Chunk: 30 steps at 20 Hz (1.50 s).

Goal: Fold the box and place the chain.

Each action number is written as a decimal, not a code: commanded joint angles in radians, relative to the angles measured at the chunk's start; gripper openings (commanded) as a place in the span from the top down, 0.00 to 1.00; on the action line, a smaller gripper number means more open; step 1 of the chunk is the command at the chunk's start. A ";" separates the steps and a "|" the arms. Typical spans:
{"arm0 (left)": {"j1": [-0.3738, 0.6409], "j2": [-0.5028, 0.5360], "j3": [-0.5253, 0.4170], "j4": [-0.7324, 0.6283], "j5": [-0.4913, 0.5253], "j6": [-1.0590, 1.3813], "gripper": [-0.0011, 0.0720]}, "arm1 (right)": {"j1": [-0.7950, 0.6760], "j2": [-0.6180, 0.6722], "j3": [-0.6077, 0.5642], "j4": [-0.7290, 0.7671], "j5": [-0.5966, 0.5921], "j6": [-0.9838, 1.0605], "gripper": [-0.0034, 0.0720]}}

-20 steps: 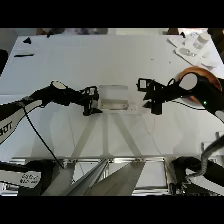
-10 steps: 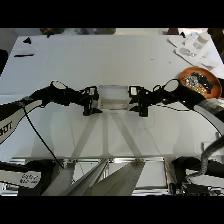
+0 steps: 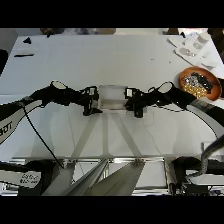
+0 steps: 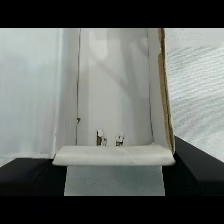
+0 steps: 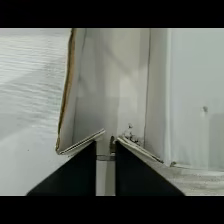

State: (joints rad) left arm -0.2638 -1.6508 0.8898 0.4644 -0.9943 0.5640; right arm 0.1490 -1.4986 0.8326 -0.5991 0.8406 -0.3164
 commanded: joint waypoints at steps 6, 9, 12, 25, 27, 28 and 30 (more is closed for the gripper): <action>0.000 0.001 0.000 0.000 -0.001 0.000 0.51 | 0.002 -0.008 0.000 0.116 -0.022 -0.006 0.76; 0.000 0.001 0.000 0.000 -0.001 0.000 0.51 | 0.002 -0.017 0.000 0.137 -0.022 -0.006 0.50; 0.000 0.001 0.000 0.000 -0.001 0.000 0.51 | 0.002 -0.017 0.000 0.134 -0.018 -0.005 0.51; 0.000 0.001 0.000 0.000 -0.001 0.000 0.51 | 0.027 0.148 0.000 0.076 0.024 0.095 0.85; 0.000 0.001 0.000 0.000 -0.001 0.000 0.51 | 0.027 0.223 0.000 0.060 0.025 0.185 0.85; 0.000 0.001 0.000 0.000 -0.001 0.000 0.51 | 0.027 0.270 0.000 0.025 0.024 0.231 0.85; 0.000 0.001 0.000 0.000 -0.001 0.000 0.51 | 0.027 0.375 0.000 -0.089 0.009 0.364 0.90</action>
State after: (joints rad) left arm -0.2634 -1.6508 0.8894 0.4644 -0.9955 0.5644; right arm 0.1753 -1.2423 0.8318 -0.5732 0.8677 -0.1188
